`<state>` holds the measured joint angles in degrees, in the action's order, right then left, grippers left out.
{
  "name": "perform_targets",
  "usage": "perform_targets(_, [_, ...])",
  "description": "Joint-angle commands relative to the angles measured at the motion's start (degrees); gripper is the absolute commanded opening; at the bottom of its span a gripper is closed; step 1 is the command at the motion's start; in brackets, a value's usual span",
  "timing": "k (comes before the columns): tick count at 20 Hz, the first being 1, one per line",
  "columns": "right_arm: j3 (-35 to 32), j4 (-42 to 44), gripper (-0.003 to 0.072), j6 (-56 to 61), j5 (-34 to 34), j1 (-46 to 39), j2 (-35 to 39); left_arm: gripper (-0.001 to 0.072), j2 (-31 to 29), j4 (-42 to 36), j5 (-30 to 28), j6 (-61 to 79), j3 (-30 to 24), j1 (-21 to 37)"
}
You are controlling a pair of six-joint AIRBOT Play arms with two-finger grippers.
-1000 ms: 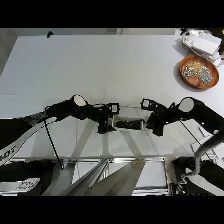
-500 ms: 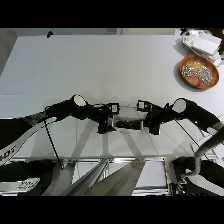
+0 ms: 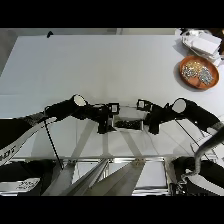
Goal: Fold the box and place the chain.
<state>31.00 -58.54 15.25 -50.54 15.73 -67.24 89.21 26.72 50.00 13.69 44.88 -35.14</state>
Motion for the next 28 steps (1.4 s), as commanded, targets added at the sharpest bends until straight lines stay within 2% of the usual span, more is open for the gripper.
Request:
perform_targets(1, [0.07, -1.64, 0.0007, 1.55, -0.11, -0.07, 1.88, 0.0137, -0.02, 0.0, -0.04, 0.0, 0.07, 0.02])
perform_targets(6, [0.07, -5.07, 0.0007, 5.99, -0.63, -0.09, 8.33, 0.0137, -0.02, -0.11, -0.04, 0.0, 0.07, 0.02])
perform_targets(9, [0.07, -3.82, 0.0009, 5.9, -1.46, -0.09, 10.99, 0.0137, 0.0, -0.11, -0.04, 0.0, 0.07, 0.02])
perform_targets(10, [0.04, -3.15, 0.0068, 5.88, -1.6, -0.09, 10.78, 0.0137, -0.02, -0.11, -0.04, 0.0, 0.07, 0.02])
perform_targets(11, [0.04, -2.89, 0.0211, 5.68, -2.05, -0.09, 10.14, 0.0137, -0.02, -0.09, -0.04, 0.0, 0.07, 0.02])
perform_targets(13, [0.04, -2.43, 0.0249, 4.07, -3.69, -0.07, 8.22, 0.0137, -0.02, -0.11, -0.04, 0.0, 0.07, 0.02])
perform_targets(15, [0.04, -1.22, 0.0329, 1.09, -5.42, -0.07, 5.62, 0.0137, 0.0, -0.11, -0.04, 0.0, 0.07, 0.02])
perform_targets(21, [0.04, 2.23, 0.0317, 1.09, 1.11, -0.07, 3.3, 0.0137, -0.02, -0.11, -0.04, 0.0, 0.07, 0.02])
perform_targets(22, [0.04, 2.05, 0.0287, 1.07, 1.7, -0.07, 3.3, 0.0137, -0.02, -0.11, -0.04, 0.0, 0.07, 0.02])
perform_targets(28, [-1.03, 1.99, 0.0285, 0.96, 3.78, -0.07, 3.3, 0.0137, 0.0, -0.11, -0.04, 0.0, 0.07, 0.02])
